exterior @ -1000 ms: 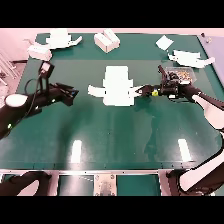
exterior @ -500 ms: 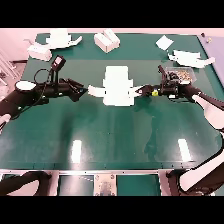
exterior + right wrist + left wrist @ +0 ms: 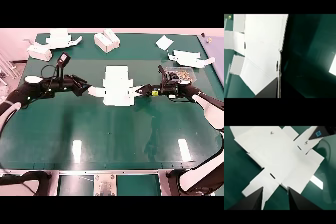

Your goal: Fold the box and place the chain.

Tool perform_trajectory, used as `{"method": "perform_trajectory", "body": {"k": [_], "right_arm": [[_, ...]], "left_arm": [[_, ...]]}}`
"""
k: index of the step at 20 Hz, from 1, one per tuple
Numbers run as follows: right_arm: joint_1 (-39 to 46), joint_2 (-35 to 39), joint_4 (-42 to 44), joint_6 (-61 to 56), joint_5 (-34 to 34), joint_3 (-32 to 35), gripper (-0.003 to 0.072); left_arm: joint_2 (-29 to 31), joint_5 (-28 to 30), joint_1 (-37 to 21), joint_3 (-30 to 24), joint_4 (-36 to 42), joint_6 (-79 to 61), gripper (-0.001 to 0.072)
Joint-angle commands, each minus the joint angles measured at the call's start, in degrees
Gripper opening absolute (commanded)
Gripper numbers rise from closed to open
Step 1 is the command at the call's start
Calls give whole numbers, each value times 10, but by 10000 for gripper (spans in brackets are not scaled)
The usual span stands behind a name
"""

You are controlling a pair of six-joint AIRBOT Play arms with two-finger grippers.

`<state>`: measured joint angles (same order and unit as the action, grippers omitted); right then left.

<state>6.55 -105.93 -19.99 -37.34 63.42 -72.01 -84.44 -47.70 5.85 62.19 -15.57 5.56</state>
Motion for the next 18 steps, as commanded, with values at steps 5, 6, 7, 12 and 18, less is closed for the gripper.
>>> {"method": "perform_trajectory", "body": {"k": [5,6,7,12,18], "right_arm": [[0,0,-2,-1,2,0,2],[0,0,-2,-1,3,0,2],[0,0,-2,-1,3,0,2],[0,0,-2,-1,3,0,3],[0,0,-6,-1,6,0,3]], "left_arm": [[-167,-129,0,187,-45,130,360],[-180,-131,0,207,-60,154,361],[-192,-134,0,226,-70,176,409],[-253,-158,0,293,-84,257,425],[-329,-167,0,396,-80,336,426]]}}
